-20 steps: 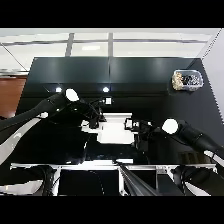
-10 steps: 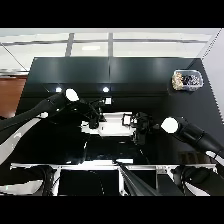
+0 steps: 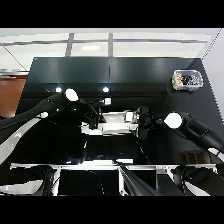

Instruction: Fold the box and place the chain.

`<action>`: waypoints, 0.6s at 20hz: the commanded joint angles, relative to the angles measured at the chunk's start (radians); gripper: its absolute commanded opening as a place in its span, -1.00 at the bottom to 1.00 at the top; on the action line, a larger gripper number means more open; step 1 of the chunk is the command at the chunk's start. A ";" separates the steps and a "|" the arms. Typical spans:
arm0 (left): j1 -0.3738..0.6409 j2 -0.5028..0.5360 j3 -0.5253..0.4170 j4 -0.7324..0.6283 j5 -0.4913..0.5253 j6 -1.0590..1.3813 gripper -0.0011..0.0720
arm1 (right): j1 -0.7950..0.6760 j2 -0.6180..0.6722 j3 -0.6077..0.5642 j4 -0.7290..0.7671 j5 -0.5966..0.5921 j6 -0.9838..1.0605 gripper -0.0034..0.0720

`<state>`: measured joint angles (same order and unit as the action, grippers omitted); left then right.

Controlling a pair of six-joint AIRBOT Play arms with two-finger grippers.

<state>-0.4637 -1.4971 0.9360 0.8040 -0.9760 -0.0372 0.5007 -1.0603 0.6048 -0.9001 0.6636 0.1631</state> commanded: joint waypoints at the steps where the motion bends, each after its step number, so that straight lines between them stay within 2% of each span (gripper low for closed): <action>1: 0.000 0.000 0.000 0.000 0.000 0.000 -0.90 | -0.030 0.000 0.002 0.029 0.004 -0.022 0.99; 5: 0.001 0.000 0.000 0.000 0.010 0.001 -0.90 | -0.016 -0.045 -0.014 0.205 0.013 -0.124 0.99; 10: 0.000 0.000 0.000 0.000 0.015 0.001 -0.90 | -0.029 -0.111 -0.022 0.253 0.025 -0.258 0.99; 12: 0.000 0.000 0.000 0.000 0.016 0.001 -0.90 | -0.060 -0.121 -0.034 0.318 0.052 -0.352 0.99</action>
<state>-0.4633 -1.4967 0.9360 0.8059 -0.9684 -0.0341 0.4660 -1.1576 0.5816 -0.6582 0.6853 -0.0616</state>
